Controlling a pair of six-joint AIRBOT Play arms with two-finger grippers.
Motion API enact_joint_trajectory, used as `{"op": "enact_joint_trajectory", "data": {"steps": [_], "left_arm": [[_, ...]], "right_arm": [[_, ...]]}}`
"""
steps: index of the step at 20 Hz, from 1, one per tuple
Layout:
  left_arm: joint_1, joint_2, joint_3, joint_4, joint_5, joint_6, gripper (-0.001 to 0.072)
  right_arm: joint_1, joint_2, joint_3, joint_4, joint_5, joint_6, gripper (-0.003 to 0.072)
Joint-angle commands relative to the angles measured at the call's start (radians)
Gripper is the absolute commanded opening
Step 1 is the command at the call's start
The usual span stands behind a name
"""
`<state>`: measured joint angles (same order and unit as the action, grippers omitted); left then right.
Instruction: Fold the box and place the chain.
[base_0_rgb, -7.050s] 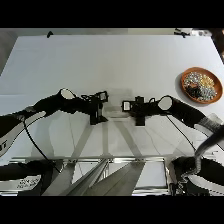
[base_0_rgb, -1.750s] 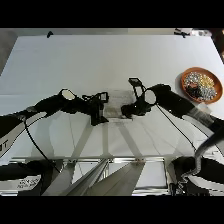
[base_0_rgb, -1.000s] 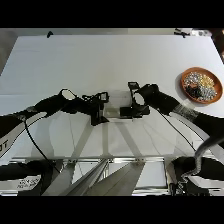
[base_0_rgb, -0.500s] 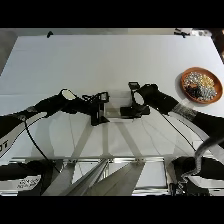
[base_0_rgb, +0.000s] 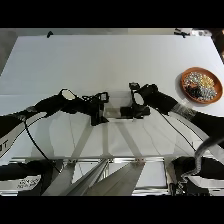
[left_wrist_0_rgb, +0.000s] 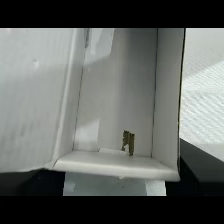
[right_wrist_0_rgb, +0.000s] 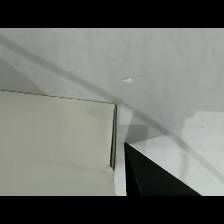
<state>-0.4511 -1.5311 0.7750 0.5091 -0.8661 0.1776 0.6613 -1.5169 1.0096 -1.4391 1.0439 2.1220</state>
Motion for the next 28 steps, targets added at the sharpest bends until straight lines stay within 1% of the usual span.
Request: {"op": "enact_joint_trajectory", "data": {"steps": [1, 2, 3, 4, 5, 6, 10, 11, 12, 13, 14, 15, 17, 19, 21, 24, 26, 28], "left_arm": [[0.001, 0.0, 0.0, 0.0, 0.001, 0.001, 0.0383], [0.001, 0.0, 0.0, 0.0, 0.001, 0.001, 0.0383], [0.001, 0.0, 0.0, 0.0, 0.001, 0.001, 0.0383], [0.001, 0.0, 0.0, 0.0, 0.001, 0.001, 0.0383], [0.001, 0.0, 0.0, 0.0, 0.001, 0.001, 0.0383], [0.001, 0.0, 0.001, 0.0, 0.001, 0.001, 0.0383], [0.001, 0.0, 0.0, 0.0, 0.001, 0.001, 0.0383], [0.001, 0.0, 0.001, 0.0, 0.001, 0.002, 0.0383], [0.001, 0.0, 0.0, 0.0, 0.001, 0.001, 0.0383], [0.001, 0.0, 0.0, 0.0, 0.001, 0.001, 0.0383], [0.001, 0.0, 0.0, 0.0, 0.001, 0.001, 0.0383], [0.001, 0.0, 0.0, 0.0, 0.001, 0.001, 0.0383], [0.001, 0.0, 0.0, 0.0, 0.001, 0.001, 0.0383], [0.001, 0.0, 0.001, 0.0, 0.001, 0.001, 0.0383], [0.001, 0.0, 0.0, 0.0, -0.001, 0.001, 0.0383], [0.001, 0.0, 0.001, 0.0, -0.003, 0.001, 0.0383], [0.001, 0.0, 0.0, 0.0, -0.003, 0.002, 0.0383], [0.001, 0.0, 0.0, 0.0, -0.003, 0.001, 0.0383]], "right_arm": [[0.0, -0.014, 0.0, 0.004, -0.015, 0.002, 0.0213], [0.0, -0.019, 0.0, 0.01, -0.015, 0.002, 0.0159], [0.0, -0.024, 0.0, 0.013, -0.015, 0.002, 0.0146], [0.0, -0.026, 0.0, 0.014, -0.015, 0.002, 0.0117], [0.0, -0.026, 0.0, 0.014, -0.016, -0.002, 0.002], [0.0, -0.026, 0.0, 0.014, -0.016, -0.002, 0.0007], [0.0, -0.025, 0.0, 0.015, -0.014, -0.002, 0.0008], [0.0, -0.02, 0.0, 0.014, -0.011, -0.003, 0.0039], [0.0, -0.011, 0.0, 0.013, -0.011, -0.012, 0.015], [0.0, 0.002, 0.0, 0.004, -0.011, -0.012, 0.0291], [0.0, 0.019, 0.0, -0.008, -0.011, -0.013, 0.0395], [0.0, 0.041, 0.0, -0.024, -0.01, -0.013, 0.0427], [0.0, 0.084, 0.0, -0.056, -0.003, -0.018, 0.0428], [-0.001, 0.124, 0.0, -0.085, 0.029, -0.025, 0.0429], [-0.003, 0.16, 0.0, -0.112, 0.083, -0.04, 0.0495], [-0.003, 0.232, 0.0, -0.155, 0.158, -0.095, 0.0495], [-0.01, 0.299, 0.0, -0.181, 0.173, -0.152, 0.0493], [-0.058, 0.364, 0.0, -0.19, 0.187, -0.177, 0.0489]]}}
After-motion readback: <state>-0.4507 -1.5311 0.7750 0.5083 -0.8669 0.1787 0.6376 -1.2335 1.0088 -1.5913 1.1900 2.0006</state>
